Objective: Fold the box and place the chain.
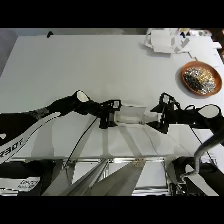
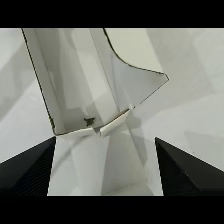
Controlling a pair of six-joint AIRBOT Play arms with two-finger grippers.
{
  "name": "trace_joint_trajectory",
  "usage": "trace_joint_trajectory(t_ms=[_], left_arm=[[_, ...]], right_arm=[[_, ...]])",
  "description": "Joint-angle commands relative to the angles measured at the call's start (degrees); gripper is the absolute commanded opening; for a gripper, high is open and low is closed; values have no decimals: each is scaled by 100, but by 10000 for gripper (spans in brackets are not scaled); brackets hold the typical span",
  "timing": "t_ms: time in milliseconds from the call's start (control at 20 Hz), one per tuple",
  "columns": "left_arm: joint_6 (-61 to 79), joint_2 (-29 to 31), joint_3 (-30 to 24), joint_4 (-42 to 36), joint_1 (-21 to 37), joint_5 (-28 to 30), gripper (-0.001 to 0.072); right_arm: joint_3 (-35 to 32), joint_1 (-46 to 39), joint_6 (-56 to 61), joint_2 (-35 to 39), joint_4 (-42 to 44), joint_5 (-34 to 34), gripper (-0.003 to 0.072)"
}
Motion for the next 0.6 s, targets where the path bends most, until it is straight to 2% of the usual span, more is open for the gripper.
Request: trace_joint_trajectory(t_ms=[0,100,150,200,250,300,350,400,550], left_arm=[[4,-2,4,2,0,-4,211],[4,-2,4,4,0,-7,211],[4,-2,4,2,0,-4,211],[4,-2,4,4,0,-2,211],[4,-2,4,4,0,-4,211],[4,-2,4,4,0,-4,211],[4,-2,4,2,0,-4,211],[4,-2,4,2,0,-4,211],[4,-2,4,2,0,-4,211]], right_arm=[[33,-2,-13,83,85,85,696],[173,-2,-11,203,199,125,688],[273,-2,-7,229,278,155,656],[378,-2,-9,229,354,258,552],[461,-2,-11,229,463,391,361],[492,9,-61,229,603,551,203],[492,68,-195,225,691,675,78],[492,177,-352,208,708,730,21],[501,649,-505,-184,942,197,22]])
